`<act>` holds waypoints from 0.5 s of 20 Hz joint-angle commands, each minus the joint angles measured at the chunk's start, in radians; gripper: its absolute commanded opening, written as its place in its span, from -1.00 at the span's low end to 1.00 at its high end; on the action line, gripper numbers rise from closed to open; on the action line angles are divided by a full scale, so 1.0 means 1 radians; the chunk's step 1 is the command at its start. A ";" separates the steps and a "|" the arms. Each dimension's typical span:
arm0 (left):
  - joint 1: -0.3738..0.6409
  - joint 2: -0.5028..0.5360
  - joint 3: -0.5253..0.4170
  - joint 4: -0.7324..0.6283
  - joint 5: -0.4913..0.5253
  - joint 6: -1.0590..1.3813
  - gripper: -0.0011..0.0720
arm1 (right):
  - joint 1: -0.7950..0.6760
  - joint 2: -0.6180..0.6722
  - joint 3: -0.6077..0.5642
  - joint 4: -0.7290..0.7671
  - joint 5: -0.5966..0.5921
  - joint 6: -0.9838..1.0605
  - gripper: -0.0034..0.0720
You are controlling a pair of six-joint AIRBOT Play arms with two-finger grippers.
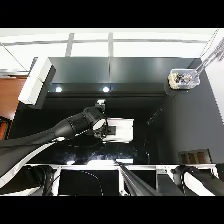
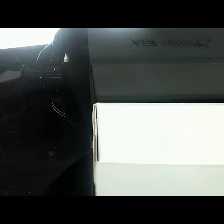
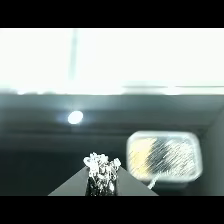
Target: Fold the box and place the chain.
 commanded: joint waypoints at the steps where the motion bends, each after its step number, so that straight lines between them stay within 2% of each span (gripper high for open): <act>1: 0.000 -0.001 0.000 0.000 0.000 0.000 -0.89 | 0.075 0.162 -0.111 0.097 0.118 -0.029 -0.89; 6: 0.000 -0.001 0.000 0.000 0.000 0.000 -0.89 | 0.135 0.280 -0.332 0.296 0.175 -0.029 -0.89; 10: 0.000 -0.001 0.000 0.000 0.000 0.000 -0.89 | 0.202 0.298 -0.482 0.388 0.161 -0.029 -0.89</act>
